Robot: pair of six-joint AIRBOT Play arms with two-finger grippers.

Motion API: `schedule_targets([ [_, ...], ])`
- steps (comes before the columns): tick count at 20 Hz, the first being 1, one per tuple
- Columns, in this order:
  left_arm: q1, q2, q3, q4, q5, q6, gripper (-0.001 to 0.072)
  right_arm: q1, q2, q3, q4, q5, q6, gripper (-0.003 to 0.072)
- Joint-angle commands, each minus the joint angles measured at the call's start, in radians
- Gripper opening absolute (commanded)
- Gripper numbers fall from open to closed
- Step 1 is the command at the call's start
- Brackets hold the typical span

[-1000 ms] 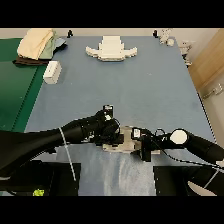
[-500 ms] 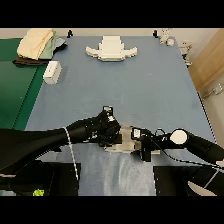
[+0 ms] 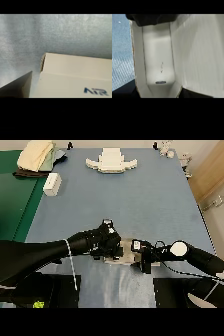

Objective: Fold the box.

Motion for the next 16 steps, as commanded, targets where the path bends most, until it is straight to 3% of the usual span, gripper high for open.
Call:
schedule_targets([
  [1, 0.000, 0.016, 0.022, -0.012, -0.008, 0.012, 0.0560, 0.000, 0.001, 0.000, 0.000, 0.000, 0.000, 0.0446],
  [9, 0.002, 0.155, 0.087, 0.039, -0.217, 0.037, 0.0557, 0.000, 0.001, 0.000, 0.000, 0.000, 0.000, 0.0446],
  [10, 0.002, 0.179, 0.090, 0.040, -0.255, 0.042, 0.0490, 0.000, 0.001, 0.000, 0.000, 0.000, 0.000, 0.0446],
  [11, 0.002, 0.199, 0.092, 0.040, -0.288, 0.046, 0.0225, 0.000, 0.001, 0.000, 0.000, 0.000, 0.000, 0.0446],
  [12, 0.002, 0.219, 0.095, 0.041, -0.317, 0.063, 0.0016, 0.000, 0.001, 0.000, 0.000, 0.000, 0.000, 0.0446],
  [16, 0.002, 0.246, 0.094, 0.040, -0.320, 0.205, 0.0013, 0.000, 0.001, 0.000, 0.000, 0.000, 0.000, 0.0446],
])
